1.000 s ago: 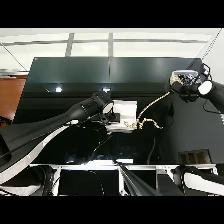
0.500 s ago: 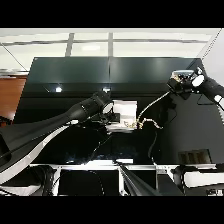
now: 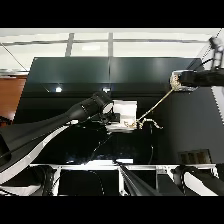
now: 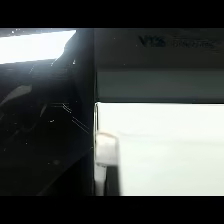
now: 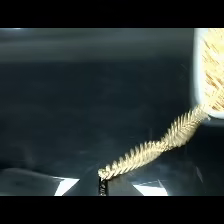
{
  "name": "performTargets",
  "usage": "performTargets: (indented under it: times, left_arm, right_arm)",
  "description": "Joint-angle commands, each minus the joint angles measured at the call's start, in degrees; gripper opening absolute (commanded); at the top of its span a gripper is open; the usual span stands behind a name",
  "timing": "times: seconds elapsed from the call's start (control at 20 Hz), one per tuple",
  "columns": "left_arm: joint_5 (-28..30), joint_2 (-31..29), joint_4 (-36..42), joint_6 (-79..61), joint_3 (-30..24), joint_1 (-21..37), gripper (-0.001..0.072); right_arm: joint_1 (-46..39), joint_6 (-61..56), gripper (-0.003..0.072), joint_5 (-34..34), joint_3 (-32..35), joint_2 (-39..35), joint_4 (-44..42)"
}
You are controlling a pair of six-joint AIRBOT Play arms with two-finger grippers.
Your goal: Fold the box and place the chain.
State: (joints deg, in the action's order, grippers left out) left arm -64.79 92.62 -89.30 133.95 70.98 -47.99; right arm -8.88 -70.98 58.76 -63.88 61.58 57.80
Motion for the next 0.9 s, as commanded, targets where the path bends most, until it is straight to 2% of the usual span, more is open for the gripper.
performTargets:
  times: [0.0, 0.15, 0.3, 0.65, 0.85]
  left_arm:
    - [0.0, 0.0, 0.0, 0.0, 0.0, 0.0, 0.0032]
    - [0.0, 0.0, 0.0, 0.0, 0.0, 0.0, 0.0032]
    - [-0.2, 0.0, 0.0, 0.0, 0.0, 0.0, 0.0032]
    - [-0.2, 0.0, 0.2, 0.0, 0.0, -0.1, 0.0032]
    - [-0.2, 0.0, 0.2, 0.0, 0.0, -0.1, 0.0032]
  right_arm:
    - [0.0, 4.2, 0.0025, 6.2, -0.7, -11.8, -11.8]
    - [0.1, 9.0, 0.0025, 11.6, -1.7, -16.2, -25.4]
    - [0.3, 9.0, 0.0025, 15.1, -1.9, -16.8, -34.1]
    - [8.2, 9.6, 0.0025, 20.7, -1.3, -16.0, -32.4]
    - [11.4, 7.4, 0.0025, 19.4, 4.6, -16.0, -30.1]
